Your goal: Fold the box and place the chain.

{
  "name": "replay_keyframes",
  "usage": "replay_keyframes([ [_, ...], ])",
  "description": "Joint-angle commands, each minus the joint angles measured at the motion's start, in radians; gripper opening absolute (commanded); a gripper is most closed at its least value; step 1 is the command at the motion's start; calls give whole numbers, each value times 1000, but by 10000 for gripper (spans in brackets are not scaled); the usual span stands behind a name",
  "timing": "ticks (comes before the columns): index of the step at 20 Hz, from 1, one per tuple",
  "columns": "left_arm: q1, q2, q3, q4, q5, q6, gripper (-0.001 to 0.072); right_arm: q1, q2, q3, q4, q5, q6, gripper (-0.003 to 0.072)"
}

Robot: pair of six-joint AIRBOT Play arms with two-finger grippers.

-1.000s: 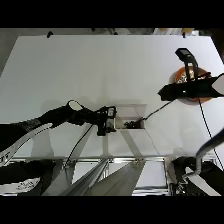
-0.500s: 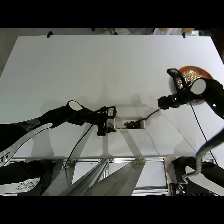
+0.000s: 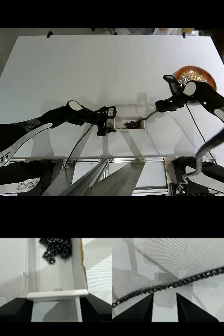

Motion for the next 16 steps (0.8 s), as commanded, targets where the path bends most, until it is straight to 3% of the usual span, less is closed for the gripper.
replay_keyframes([
  [1, 0, 0, 0, 0, 0, 0, 331, -1, -13, 0, -1, -28, 11, 310],
  [8, 0, 0, 0, 0, 0, 0, 331, -1, -43, 0, -3, -16, 37, 251],
  [9, 0, 0, 0, 0, 0, 0, 331, -1, -53, 0, -3, -5, 37, 220],
  [11, 0, 0, 0, 0, 0, 0, 331, -1, -54, 0, -2, 5, 37, 54],
  [12, 0, 0, 0, 0, 0, 0, 331, -1, -50, 0, -2, 17, 36, 14],
  [16, 0, 0, 0, 0, 0, 0, 331, 19, 48, 0, -3, 49, 28, 11],
])
